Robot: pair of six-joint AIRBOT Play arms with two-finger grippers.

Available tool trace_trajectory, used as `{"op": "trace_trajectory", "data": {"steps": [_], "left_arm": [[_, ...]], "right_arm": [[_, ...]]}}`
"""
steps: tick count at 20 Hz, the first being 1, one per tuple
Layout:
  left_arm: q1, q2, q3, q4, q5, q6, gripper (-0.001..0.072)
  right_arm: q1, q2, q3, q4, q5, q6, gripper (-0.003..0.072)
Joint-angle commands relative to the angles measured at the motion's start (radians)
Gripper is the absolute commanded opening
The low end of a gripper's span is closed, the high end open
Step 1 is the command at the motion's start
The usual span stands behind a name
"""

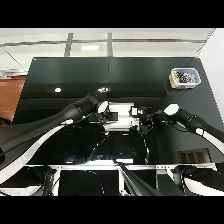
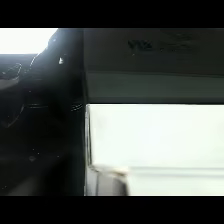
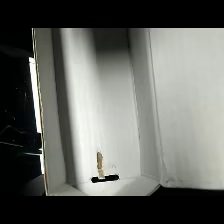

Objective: Fold the box and place the chain.

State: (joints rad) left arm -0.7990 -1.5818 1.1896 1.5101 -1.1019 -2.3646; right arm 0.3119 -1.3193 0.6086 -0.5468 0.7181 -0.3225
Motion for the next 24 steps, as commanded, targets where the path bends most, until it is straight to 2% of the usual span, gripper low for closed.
{"op": "trace_trajectory", "data": {"steps": [1,5,6,7,10,14,16,17,20,21,22,24], "left_arm": [[0.005,-0.001,0.001,-0.004,-0.010,-0.004,0.0027],[0.006,-0.001,0.001,-0.004,-0.011,0.000,0.0027],[0.006,-0.001,0.001,-0.004,-0.011,0.001,0.0027],[0.006,-0.001,0.001,-0.004,-0.012,0.001,0.0027],[0.007,0.000,0.001,-0.004,-0.038,0.003,0.0027],[0.006,0.000,0.001,0.000,-0.040,0.037,0.0027],[0.006,0.000,0.001,0.000,-0.036,0.059,0.0028],[0.006,0.000,0.001,0.000,-0.033,0.059,0.0028],[0.006,0.000,0.001,0.000,-0.028,0.059,0.0029],[0.006,0.000,0.001,0.000,-0.026,0.059,0.0029],[0.006,0.000,0.001,0.000,-0.024,0.059,0.0029],[0.006,0.000,0.000,-0.003,-0.025,0.058,0.0029]], "right_arm": [[0.000,-0.001,0.000,0.000,0.000,0.001,0.0488],[0.000,-0.001,0.000,0.000,0.008,0.001,0.0489],[0.000,-0.001,0.000,0.000,0.007,0.007,0.0519],[0.001,0.001,0.000,0.000,0.008,0.027,0.0707],[0.000,0.024,0.009,-0.063,0.042,0.135,0.0720],[0.000,0.098,0.010,-0.172,0.051,0.119,0.0720],[0.001,0.103,0.010,-0.180,0.073,0.082,0.0720],[0.003,0.103,0.010,-0.180,0.087,0.046,0.0604],[0.021,0.103,0.010,-0.173,0.088,0.034,0.0405],[0.023,0.103,0.010,-0.167,0.085,0.034,0.0288],[0.025,0.103,0.010,-0.142,0.084,0.034,0.0244],[0.025,0.103,0.010,-0.094,0.082,0.039,0.0244]]}}
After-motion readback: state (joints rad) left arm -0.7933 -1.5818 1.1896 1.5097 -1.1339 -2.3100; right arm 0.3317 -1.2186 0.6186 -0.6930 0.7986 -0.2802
